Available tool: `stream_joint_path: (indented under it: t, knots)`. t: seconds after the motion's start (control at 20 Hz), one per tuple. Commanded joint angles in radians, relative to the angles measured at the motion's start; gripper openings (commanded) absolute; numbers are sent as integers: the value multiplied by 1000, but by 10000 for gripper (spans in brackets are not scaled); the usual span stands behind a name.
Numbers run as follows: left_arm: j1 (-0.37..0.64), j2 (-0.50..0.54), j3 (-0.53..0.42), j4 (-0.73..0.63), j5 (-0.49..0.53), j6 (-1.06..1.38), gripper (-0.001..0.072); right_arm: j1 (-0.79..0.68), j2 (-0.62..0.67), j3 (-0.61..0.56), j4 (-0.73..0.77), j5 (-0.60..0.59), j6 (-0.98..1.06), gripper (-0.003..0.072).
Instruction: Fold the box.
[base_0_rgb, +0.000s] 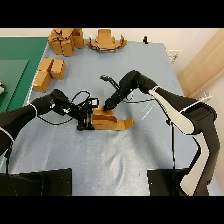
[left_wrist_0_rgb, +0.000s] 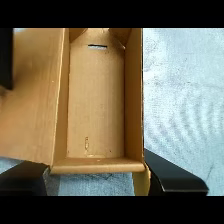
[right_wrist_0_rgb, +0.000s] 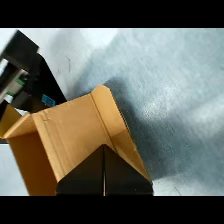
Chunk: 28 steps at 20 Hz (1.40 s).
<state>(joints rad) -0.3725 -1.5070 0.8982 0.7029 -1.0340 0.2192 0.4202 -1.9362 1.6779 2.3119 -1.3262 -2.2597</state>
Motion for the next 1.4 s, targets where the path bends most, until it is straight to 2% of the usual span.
stream_joint_path:
  t: [0.0, 0.1, 0.15, 0.25, 0.35, 0.45, 0.5, 0.55, 0.6, 0.75, 0.95, 1.05, 1.1, 1.2, 1.25, 1.35]
  knots:
    - [0, 1, 1, 13, 2, -4, 16, -16, 66, 39, -53, -41, 1, 1]
    - [0, 1, 1, 23, 1, -10, 16, -28, 198, -35, -89, -23, -12, 1]
    - [1, 1, 1, 23, -5, -10, 16, -39, 289, -115, -92, 18, -32, 1]
    - [0, 1, 1, 23, -13, -10, 16, -56, 491, -335, -105, 139, -110, 1]
    - [1, 1, 1, 23, -13, -10, 17, -64, 676, -587, -182, 270, -148, 3]
    - [1, 1, 1, 23, -14, -10, 17, -63, 772, -778, -275, 305, -261, 8]
    - [0, 1, 1, 23, -13, -10, 17, -63, 783, -831, -290, 320, -328, 180]
    - [0, 1, 1, 23, -13, -10, 17, -62, 779, -864, -283, 357, -412, 503]
    - [0, 1, 1, 23, -13, -10, 17, -53, 769, -873, -281, 414, -465, 532]
    - [0, 1, 1, 23, -13, -10, 18, -16, 719, -868, -216, 566, -568, 533]
    - [0, 1, 1, 23, -13, -10, 18, 54, 623, -865, -167, 580, -652, 534]
    - [0, 1, 1, 23, -13, -10, 18, 83, 598, -864, -148, 636, -652, 532]
    - [0, 1, 1, 23, -13, -10, 18, 96, 595, -863, -141, 673, -651, 510]
    - [0, 1, 1, 23, -13, -10, 18, 113, 591, -847, -124, 715, -652, 390]
    - [0, 1, 1, 23, -13, -10, 18, 120, 591, -837, -116, 716, -652, 374]
    - [0, 1, 1, 22, -13, -10, 18, 139, 591, -818, -113, 713, -652, 288]
